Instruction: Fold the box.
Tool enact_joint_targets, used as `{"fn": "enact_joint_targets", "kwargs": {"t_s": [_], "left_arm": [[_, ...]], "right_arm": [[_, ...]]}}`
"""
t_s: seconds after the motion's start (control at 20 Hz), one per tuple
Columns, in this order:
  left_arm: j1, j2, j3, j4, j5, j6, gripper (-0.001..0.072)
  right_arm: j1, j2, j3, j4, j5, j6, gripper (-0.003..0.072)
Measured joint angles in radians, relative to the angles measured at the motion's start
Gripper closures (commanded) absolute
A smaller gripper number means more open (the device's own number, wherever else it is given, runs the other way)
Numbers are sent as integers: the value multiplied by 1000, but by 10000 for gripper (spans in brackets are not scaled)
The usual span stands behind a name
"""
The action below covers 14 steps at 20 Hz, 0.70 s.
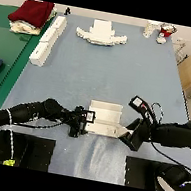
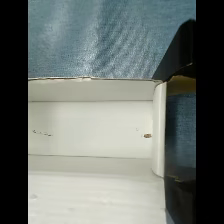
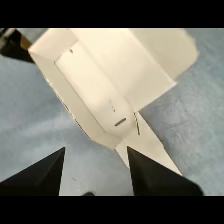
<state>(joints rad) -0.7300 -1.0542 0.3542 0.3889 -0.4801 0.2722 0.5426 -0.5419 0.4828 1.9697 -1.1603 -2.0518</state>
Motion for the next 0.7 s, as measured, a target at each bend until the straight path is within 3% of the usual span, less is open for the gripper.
{"fn": "enact_joint_targets", "kwargs": {"t_s": [0.05, 0.25, 0.45, 0.5, 0.55, 0.6, 0.65, 0.7], "left_arm": [[0, 0, 0, 0, 0, 0, 341], [0, 0, 0, 0, 0, 0, 341], [0, 0, 0, 0, 0, 0, 341], [0, 0, 0, 0, 0, 0, 341], [0, 0, 0, 0, 0, 0, 341], [0, 0, 0, 0, 0, 0, 341], [0, 0, 0, 0, 0, 0, 342], [0, 0, 0, 0, 0, 0, 341]], "right_arm": [[0, 11, -19, -29, -1, -41, 13], [0, -3, -83, -103, 101, -222, 21], [0, -71, -104, -87, 198, -421, 42], [0, -89, -106, -73, 214, -466, 69], [0, -106, -108, -62, 229, -503, 220], [0, -121, -109, -48, 245, -539, 288], [0, -132, -110, -36, 258, -570, 300], [0, -143, -111, -18, 269, -602, 407]]}}
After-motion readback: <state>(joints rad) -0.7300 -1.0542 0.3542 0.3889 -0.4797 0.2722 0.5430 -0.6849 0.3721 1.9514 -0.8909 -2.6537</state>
